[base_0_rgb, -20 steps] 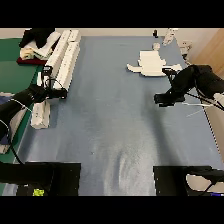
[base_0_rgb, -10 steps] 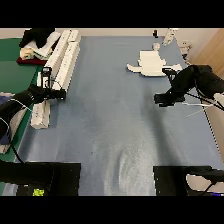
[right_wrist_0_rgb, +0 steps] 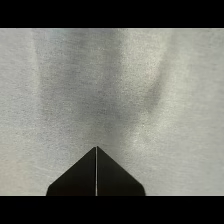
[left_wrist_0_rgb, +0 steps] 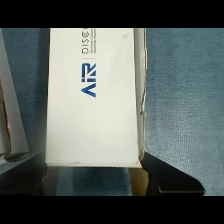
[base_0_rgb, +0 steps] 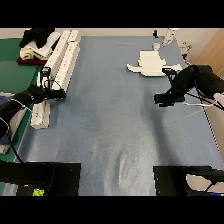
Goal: Fold the box.
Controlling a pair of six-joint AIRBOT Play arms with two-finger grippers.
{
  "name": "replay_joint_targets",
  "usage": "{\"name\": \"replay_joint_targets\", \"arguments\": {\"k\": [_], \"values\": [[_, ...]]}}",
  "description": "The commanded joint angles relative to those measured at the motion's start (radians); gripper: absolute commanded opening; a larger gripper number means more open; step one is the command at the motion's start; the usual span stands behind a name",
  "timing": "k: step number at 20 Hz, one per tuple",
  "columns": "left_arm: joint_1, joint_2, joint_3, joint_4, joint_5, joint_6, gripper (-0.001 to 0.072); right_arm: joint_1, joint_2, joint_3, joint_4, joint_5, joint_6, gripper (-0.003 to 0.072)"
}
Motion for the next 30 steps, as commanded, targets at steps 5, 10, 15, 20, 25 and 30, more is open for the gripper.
{"name": "replay_joint_targets", "arguments": {"k": [5, 10, 15, 20, 25, 30], "values": [[0.000, 0.000, 0.000, 0.001, -0.002, 0.000, 0.0654, 0.000, 0.000, 0.001, 0.000, 0.000, 0.000, 0.0004], [0.017, 0.041, 0.001, 0.010, -0.084, 0.000, 0.0666, 0.000, 0.000, 0.001, 0.000, 0.000, 0.000, 0.0004], [0.084, 0.187, 0.001, 0.039, -0.257, 0.000, 0.0692, 0.000, 0.000, 0.001, 0.000, 0.000, 0.000, 0.0005], [0.095, 0.379, 0.001, 0.038, -0.486, -0.001, 0.0689, 0.000, 0.000, 0.001, 0.000, 0.000, 0.000, 0.0005], [0.008, 0.509, 0.005, -0.007, -0.630, 0.019, 0.0011, 0.000, 0.000, 0.001, 0.000, 0.000, 0.000, 0.0005], [-0.241, 0.438, 0.138, 0.067, -0.764, -0.269, 0.0011, 0.000, 0.000, 0.001, 0.000, 0.000, 0.000, 0.0005]]}}
